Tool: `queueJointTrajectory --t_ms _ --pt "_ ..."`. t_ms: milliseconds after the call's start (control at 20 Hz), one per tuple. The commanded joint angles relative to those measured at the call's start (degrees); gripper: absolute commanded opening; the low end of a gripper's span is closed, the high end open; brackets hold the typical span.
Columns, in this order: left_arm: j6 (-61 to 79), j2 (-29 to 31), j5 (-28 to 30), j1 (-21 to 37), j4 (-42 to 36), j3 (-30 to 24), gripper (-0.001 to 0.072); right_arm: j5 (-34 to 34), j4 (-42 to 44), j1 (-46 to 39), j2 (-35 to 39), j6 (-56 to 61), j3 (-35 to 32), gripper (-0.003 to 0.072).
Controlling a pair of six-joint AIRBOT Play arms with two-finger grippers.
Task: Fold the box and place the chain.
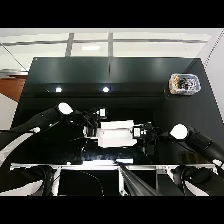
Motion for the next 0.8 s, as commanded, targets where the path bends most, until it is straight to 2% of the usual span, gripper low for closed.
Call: queueJointTrajectory --t_ms 0,150,450,650,750 --pt "0.0 0.0 0.0 0.0 0.0 0.0 0.0026 -2.6 3.2 2.5 -0.4 0.1 0.0 0.0706" --pt "0.0 0.0 0.0 0.0 0.0 0.0 0.0026 -6.3 4.5 3.8 -0.4 0.1 0.0 0.0707" --pt "0.0 0.0 -0.7 0.0 0.0 0.0 0.0026 -6.3 4.2 4.0 0.0 1.8 1.2 0.0706" --pt "0.0 0.1 -1.6 -0.4 0.1 0.1 0.0024 -5.8 -4.9 3.2 2.1 9.6 4.3 0.0707" --pt "0.0 0.1 -1.6 -0.7 0.2 0.1 0.0024 -6.1 -4.3 2.0 2.1 10.1 5.1 0.0707"
